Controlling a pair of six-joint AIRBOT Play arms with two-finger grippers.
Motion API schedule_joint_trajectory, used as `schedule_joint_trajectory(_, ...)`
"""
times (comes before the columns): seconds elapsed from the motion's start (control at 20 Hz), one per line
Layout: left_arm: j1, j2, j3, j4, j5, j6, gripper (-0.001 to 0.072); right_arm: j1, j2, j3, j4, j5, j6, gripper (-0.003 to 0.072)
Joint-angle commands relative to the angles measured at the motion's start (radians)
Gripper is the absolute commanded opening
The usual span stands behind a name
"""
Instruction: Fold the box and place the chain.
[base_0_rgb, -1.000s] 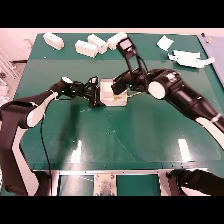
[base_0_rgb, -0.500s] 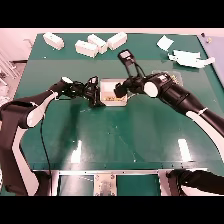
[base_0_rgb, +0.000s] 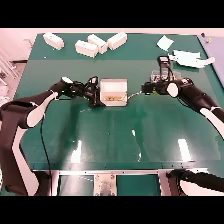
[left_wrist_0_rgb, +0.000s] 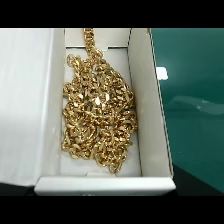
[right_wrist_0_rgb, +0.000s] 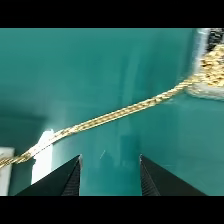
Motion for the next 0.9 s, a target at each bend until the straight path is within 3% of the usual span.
schedule_joint_trajectory(0.0, 0.001, 0.001, 0.0, 0.0, -0.001, 0.0, 0.0469, -0.08, -0.012, -0.067, -0.004, -0.117, 0.054, 0.0438)
schedule_joint_trajectory(0.1, 0.001, 0.001, 0.0, 0.0, -0.002, 0.0, 0.0469, -0.107, -0.041, -0.071, -0.002, -0.154, 0.084, 0.0438)
schedule_joint_trajectory(0.45, 0.001, 0.001, 0.0, 0.0, -0.001, 0.0, 0.0469, -0.097, -0.194, -0.07, 0.0, -0.444, 0.223, 0.0436)
schedule_joint_trajectory(0.55, 0.001, 0.001, 0.0, 0.0, -0.001, 0.0, 0.0469, -0.093, -0.229, -0.069, 0.0, -0.488, 0.233, 0.0428)
schedule_joint_trajectory(0.65, 0.001, 0.001, 0.0, 0.0, -0.002, 0.0, 0.0469, -0.092, -0.263, -0.059, 0.002, -0.519, 0.235, 0.0354)
schedule_joint_trajectory(0.85, 0.001, 0.001, 0.0, 0.0, -0.002, 0.0, 0.0469, -0.09, -0.311, 0.001, 0.019, -0.549, 0.26, 0.033)
